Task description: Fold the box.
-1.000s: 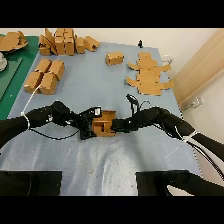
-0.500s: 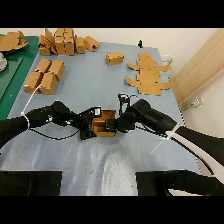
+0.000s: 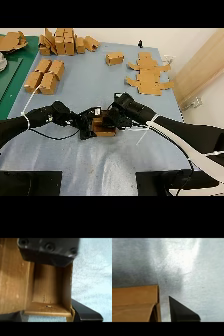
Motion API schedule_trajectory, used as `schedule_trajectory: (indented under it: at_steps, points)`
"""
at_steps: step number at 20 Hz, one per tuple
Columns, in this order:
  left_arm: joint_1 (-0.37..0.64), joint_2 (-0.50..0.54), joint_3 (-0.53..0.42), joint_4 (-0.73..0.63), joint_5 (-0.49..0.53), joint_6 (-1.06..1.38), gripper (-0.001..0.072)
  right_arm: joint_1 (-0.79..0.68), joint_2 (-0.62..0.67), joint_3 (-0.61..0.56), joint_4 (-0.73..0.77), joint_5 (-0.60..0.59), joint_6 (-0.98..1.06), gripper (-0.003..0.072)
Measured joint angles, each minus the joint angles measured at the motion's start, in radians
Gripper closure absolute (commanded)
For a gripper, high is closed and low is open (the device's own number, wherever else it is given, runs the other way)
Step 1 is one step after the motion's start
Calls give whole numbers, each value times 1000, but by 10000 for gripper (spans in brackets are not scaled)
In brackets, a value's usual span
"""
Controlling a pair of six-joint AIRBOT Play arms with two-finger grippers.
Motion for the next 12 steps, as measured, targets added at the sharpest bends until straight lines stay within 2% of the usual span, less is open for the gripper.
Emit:
schedule_trajectory:
  at_steps: [1, 3, 4, 5, 9, 10, 11, 12]
  points:
    - [0, 0, 0, 0, 0, 0, 264, 1, -14, 4, -3, -9, 5, 468]
    - [0, 0, 0, 0, 0, -2, 264, 3, -40, 10, -10, -16, 10, 519]
    - [0, 0, 0, 0, 0, -2, 264, 3, -48, 11, -11, -17, 9, 624]
    - [0, 0, 0, 0, 0, -1, 264, 3, -56, 15, -11, -15, 6, 683]
    - [0, 0, 0, 1, 0, 2, 264, 3, -71, 15, -18, -14, -8, 682]
    - [0, 0, 0, 1, 0, 1, 264, 3, -73, 15, -20, -14, -11, 560]
    - [0, 0, 0, 0, 0, 0, 264, 4, -74, 15, -27, -21, -18, 371]
    - [0, 0, 0, 0, 0, 0, 264, 4, -74, 14, -36, -34, -24, 321]
